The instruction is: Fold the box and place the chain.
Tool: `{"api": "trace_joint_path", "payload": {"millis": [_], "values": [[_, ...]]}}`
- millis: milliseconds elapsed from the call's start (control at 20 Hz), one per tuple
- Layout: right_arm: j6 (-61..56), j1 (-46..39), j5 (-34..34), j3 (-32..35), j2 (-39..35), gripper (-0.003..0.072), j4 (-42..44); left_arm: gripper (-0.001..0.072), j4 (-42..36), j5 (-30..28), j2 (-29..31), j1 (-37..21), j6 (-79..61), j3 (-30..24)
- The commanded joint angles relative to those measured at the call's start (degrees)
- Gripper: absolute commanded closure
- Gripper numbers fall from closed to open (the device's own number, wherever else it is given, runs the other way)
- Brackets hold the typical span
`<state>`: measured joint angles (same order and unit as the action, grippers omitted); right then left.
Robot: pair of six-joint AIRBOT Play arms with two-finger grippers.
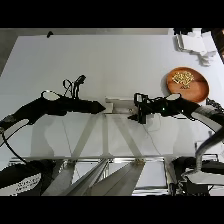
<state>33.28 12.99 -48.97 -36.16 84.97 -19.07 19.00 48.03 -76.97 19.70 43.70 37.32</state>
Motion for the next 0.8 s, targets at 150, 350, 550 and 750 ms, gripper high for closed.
{"api": "trace_joint_path", "payload": {"millis": [150, 350, 550, 750], "values": [[0.00, 0.02, 0.00, -0.04, -0.02, 0.0168, 0.00, 0.0130, -0.09, -6.36, 0.02, 5.11, -0.57, 0.11], [0.00, 0.02, 0.00, -0.04, -0.02, 0.0168, 0.00, 0.0149, 1.49, -12.11, 0.02, 8.94, 0.35, 0.17], [0.00, 0.02, 0.00, -0.04, -0.02, 0.0168, -0.02, 0.0174, 5.27, -17.90, 0.02, 10.45, 5.03, 0.20], [0.00, 0.02, 0.00, -0.04, -0.02, 0.0168, 0.00, 0.0365, 24.87, -19.52, 0.02, 13.81, 22.53, 2.75]]}}
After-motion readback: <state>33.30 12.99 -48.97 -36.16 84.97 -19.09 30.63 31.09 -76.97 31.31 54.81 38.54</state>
